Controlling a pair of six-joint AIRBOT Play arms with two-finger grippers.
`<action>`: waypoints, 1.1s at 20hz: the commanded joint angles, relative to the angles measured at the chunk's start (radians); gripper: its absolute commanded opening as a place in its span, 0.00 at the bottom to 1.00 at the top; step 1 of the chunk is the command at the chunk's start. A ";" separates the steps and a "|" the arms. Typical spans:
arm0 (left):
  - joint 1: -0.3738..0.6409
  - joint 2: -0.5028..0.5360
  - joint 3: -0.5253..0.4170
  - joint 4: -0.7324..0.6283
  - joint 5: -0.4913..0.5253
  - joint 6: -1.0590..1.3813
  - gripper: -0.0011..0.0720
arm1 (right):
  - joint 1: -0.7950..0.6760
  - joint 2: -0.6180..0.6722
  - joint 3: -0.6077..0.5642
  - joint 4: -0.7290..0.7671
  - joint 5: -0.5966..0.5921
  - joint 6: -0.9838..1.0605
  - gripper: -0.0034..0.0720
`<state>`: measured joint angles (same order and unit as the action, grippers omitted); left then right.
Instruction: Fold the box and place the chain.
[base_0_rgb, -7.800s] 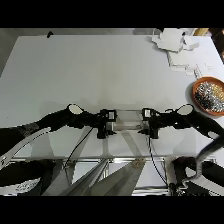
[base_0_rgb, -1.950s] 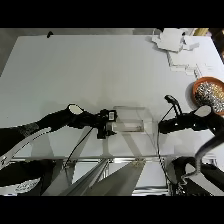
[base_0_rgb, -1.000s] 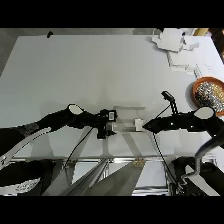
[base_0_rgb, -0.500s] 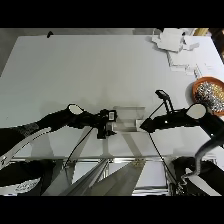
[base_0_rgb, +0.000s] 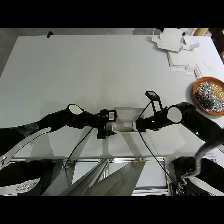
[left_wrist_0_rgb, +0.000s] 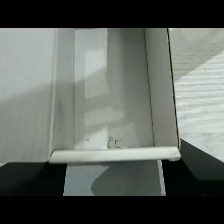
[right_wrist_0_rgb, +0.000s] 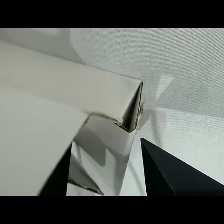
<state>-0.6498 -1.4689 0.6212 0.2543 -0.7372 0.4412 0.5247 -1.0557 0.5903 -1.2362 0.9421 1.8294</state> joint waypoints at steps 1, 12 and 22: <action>0.000 0.000 0.000 0.000 0.000 0.000 0.47 | 0.067 -0.035 0.019 -0.118 -0.017 0.197 0.64; 0.000 0.000 0.000 0.000 0.000 0.000 0.47 | 0.150 -0.066 0.069 -0.235 -0.046 0.394 0.58; 0.000 0.000 0.000 0.000 0.000 0.000 0.47 | 0.245 -0.157 0.071 -0.271 -0.038 0.425 0.39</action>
